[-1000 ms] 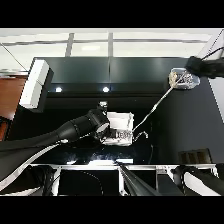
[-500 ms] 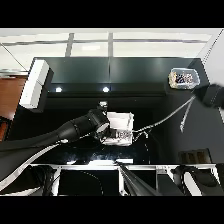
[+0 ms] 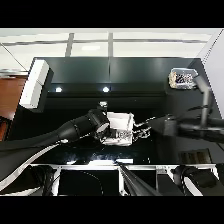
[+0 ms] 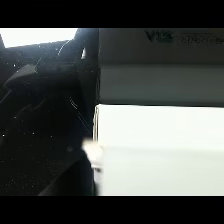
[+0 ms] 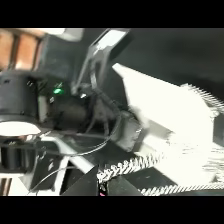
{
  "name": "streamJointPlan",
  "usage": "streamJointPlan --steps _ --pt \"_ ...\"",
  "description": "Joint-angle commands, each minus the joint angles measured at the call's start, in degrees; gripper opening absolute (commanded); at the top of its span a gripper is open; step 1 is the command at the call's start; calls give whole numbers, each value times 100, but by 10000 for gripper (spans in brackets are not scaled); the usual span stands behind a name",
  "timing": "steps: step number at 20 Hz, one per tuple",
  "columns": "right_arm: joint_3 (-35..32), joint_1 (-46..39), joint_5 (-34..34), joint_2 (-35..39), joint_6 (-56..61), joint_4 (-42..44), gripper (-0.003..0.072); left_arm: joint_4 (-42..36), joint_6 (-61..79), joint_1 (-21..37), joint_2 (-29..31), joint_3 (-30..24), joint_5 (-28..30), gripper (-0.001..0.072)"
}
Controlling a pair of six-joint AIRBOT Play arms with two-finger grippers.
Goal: Fold the box and place the chain.
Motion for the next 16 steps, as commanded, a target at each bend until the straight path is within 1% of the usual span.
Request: streamJointPlan --steps 1,3,6,10,16 --pt "-166 953 -785 -291 118 173 43 2 -2 4 -2 -4 -7 33" --pt "-164 1368 -1016 -560 114 170 44 0 0 4 -2 -4 -9 33" --pt "-164 1746 -1357 -914 94 170 44 0 0 4 -2 -4 -7 34" --pt "-164 1816 -1556 -1082 2 166 44 2 0 4 -2 -4 -11 33" --pt "-166 1818 -1585 -1091 -9 105 45 2 0 4 -2 -4 -11 33"
